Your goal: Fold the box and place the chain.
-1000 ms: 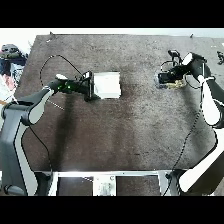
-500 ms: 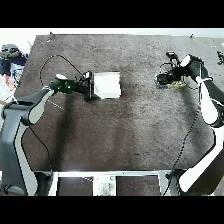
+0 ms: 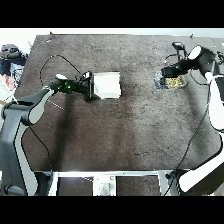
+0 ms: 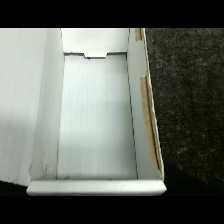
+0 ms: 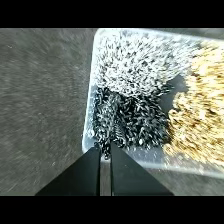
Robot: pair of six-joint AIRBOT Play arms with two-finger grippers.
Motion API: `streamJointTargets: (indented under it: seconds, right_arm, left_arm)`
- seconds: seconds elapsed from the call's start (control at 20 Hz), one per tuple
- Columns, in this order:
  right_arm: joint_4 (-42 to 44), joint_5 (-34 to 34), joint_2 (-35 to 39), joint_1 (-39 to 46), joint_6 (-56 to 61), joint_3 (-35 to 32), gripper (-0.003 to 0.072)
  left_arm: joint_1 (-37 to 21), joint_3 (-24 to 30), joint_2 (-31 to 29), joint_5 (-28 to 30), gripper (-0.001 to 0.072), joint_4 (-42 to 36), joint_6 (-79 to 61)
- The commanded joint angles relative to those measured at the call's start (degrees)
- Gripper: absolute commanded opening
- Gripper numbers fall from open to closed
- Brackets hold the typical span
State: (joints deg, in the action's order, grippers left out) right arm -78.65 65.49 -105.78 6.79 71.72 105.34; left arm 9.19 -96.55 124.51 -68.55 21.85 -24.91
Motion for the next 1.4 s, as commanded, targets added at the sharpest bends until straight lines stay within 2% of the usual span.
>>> streamJointTargets:
  seconds: [0.0,0.2,0.5,0.6,1.0,1.25,1.35]
  right_arm:
    - [0.1,0.9,6.9,0.0,0.0,0.1,0.0012]
    - [0.1,-1.7,17.4,-0.1,-0.3,0.1,0.0012]
    - [0.1,-15.4,30.9,-3.1,-3.2,0.1,0.0011]
    - [0.1,-16.8,32.9,-5.6,-5.2,0.1,0.0012]
    - [0.0,-10.0,34.2,-14.8,-6.2,0.0,0.0011]
    - [-1.5,-6.8,34.2,-15.8,-6.1,0.0,0.0011]
    - [1.6,-2.3,34.1,-15.8,-6.2,0.0,0.0011]
  left_arm:
    - [0.0,0.0,0.0,0.0,0.0236,0.0,0.0]
    - [0.0,0.0,0.0,0.0,0.0236,0.0,0.0]
    - [0.0,0.0,0.0,0.0,0.0236,0.0,0.0]
    - [0.0,0.0,0.0,0.0,0.0236,0.0,0.0]
    - [0.0,0.0,0.0,0.0,0.0237,0.0,0.0]
    - [0.0,0.0,0.0,0.0,0.0236,0.0,0.0]
    - [0.0,0.0,0.0,0.0,0.0236,0.0,0.0]
